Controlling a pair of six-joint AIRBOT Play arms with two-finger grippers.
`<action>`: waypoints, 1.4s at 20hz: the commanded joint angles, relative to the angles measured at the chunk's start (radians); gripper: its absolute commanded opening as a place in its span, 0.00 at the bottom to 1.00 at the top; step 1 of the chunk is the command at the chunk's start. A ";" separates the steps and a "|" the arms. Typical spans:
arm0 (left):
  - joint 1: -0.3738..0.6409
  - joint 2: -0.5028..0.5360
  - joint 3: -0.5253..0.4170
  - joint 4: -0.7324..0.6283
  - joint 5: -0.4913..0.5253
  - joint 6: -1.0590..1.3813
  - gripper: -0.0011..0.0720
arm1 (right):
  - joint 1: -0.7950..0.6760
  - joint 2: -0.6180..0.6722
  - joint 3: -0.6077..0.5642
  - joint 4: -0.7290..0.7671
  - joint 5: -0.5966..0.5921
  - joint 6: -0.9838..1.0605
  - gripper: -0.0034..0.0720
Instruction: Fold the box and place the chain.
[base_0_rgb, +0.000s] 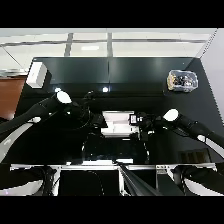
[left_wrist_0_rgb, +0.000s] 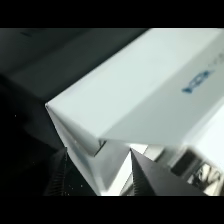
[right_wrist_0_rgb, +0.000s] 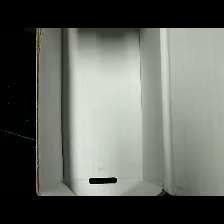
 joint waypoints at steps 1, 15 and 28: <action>-0.062 0.002 0.042 0.131 0.060 -0.156 0.61 | 0.000 0.000 0.000 0.000 0.000 0.000 0.34; -0.288 0.002 0.163 0.522 0.009 -0.724 0.49 | 0.000 0.000 0.000 0.000 0.000 0.000 0.34; -0.372 -0.053 0.211 0.728 -0.021 -0.993 0.39 | 0.000 0.000 0.000 0.000 0.000 0.000 0.34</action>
